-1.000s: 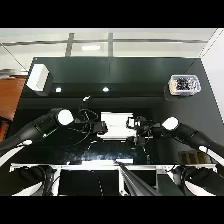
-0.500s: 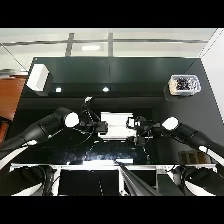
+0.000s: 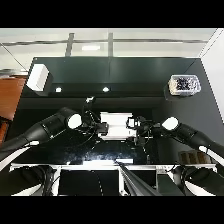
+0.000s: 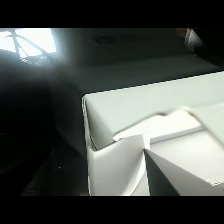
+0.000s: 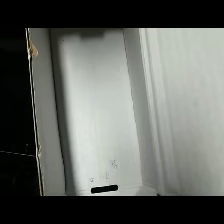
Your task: Fold the box and place the chain.
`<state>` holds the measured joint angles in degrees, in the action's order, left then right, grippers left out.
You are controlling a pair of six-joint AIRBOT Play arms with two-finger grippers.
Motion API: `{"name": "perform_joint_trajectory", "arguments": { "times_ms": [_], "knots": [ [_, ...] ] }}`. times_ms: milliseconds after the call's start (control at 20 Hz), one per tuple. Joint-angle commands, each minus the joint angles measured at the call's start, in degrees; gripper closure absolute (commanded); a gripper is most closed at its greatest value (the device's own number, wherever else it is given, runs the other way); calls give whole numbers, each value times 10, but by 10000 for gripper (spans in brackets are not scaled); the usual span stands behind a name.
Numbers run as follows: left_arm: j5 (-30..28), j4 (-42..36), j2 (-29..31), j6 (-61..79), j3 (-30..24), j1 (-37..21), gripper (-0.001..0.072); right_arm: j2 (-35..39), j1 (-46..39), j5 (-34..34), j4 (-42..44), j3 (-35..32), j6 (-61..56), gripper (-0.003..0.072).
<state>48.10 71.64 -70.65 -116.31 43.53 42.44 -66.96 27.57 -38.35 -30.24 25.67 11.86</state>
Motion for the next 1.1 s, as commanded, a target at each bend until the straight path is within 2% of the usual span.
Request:
{"name": "perform_joint_trajectory", "arguments": {
  "times_ms": [0, 200, 450, 500, 550, 1050],
  "knots": [
    [27, 66, -7, -41, 33, 20, 91, 0, 0, 0, 0, 0, 0, 278],
    [38, 63, -11, -42, 62, 31, 91, 0, 0, 0, 0, 0, 0, 277],
    [56, 54, -11, -42, 64, 30, 111, 0, 0, 0, 0, 0, 0, 277],
    [57, 54, -11, -42, 64, 30, 228, 0, 0, 0, 0, 0, 0, 277],
    [60, 54, -11, -42, 64, 30, 306, 0, 0, 0, 0, 0, 0, 278],
    [65, 54, -11, -42, 64, 31, 307, 0, 0, 0, 0, 0, 0, 277]
  ]
}}
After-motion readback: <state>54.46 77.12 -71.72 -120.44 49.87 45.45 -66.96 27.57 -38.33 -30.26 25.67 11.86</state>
